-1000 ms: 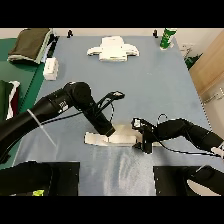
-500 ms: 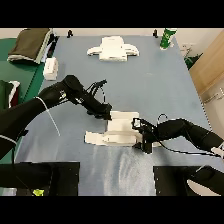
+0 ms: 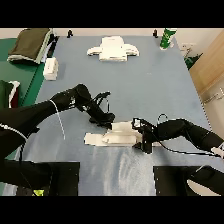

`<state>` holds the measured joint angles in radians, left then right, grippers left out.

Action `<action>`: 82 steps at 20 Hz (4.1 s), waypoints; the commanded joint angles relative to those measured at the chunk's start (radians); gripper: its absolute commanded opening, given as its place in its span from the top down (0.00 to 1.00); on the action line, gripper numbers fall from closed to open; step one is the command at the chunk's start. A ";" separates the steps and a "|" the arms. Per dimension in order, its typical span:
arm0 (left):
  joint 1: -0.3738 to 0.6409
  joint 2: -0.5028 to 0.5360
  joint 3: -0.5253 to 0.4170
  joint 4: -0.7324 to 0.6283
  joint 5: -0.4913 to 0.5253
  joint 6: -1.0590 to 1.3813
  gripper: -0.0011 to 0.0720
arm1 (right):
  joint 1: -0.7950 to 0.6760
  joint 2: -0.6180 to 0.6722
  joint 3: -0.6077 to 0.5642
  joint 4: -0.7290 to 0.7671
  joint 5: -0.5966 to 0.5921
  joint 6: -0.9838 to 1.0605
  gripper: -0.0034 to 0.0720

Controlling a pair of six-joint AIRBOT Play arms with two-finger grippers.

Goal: Fold the box.

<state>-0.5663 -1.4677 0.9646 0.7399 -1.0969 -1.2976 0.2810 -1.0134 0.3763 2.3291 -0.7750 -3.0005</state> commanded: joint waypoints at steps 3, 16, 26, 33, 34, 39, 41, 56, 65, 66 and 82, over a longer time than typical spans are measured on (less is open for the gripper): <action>-0.005 0.068 0.034 0.002 0.006 0.059 0.97 | 0.000 0.000 0.000 -0.002 0.001 0.000 0.17; 0.030 0.676 -0.118 0.336 -0.121 0.394 0.75 | 0.000 -0.001 0.000 -0.003 0.001 0.000 0.17; 0.011 0.630 -0.429 0.097 0.238 1.012 0.03 | 0.000 -0.002 0.000 -0.003 0.000 0.000 0.17; -0.020 0.505 -0.451 0.008 0.233 1.239 0.03 | 0.000 -0.002 0.000 -0.003 0.000 0.000 0.17; -0.020 0.491 -0.451 0.006 0.233 1.239 0.03 | 0.000 -0.002 0.000 -0.003 0.000 0.000 0.17; -0.035 0.433 -0.451 -0.106 0.258 1.335 0.03 | 0.000 -0.002 0.000 -0.003 0.000 0.000 0.17; -0.054 0.405 -0.450 -0.140 0.303 1.361 0.22 | 0.000 -0.002 0.000 -0.003 0.000 0.000 0.17; -0.087 0.415 -0.451 -0.011 0.332 1.324 0.31 | 0.000 -0.002 0.000 -0.003 0.000 0.000 0.17; -0.108 0.426 -0.451 -0.132 0.394 1.364 0.68 | 0.000 -0.002 0.000 -0.003 0.000 0.000 0.17; -0.114 0.426 -0.451 -0.150 0.402 1.391 0.81 | 0.000 -0.002 0.000 -0.003 0.000 0.000 0.17; -0.145 0.377 -0.451 -0.216 0.426 1.337 0.36 | 0.000 -0.002 0.000 -0.003 0.000 0.000 0.17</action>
<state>-0.7109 -1.0893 0.5144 0.5255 -0.6601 0.0601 0.2810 -1.0142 0.3756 2.3253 -0.7750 -3.0005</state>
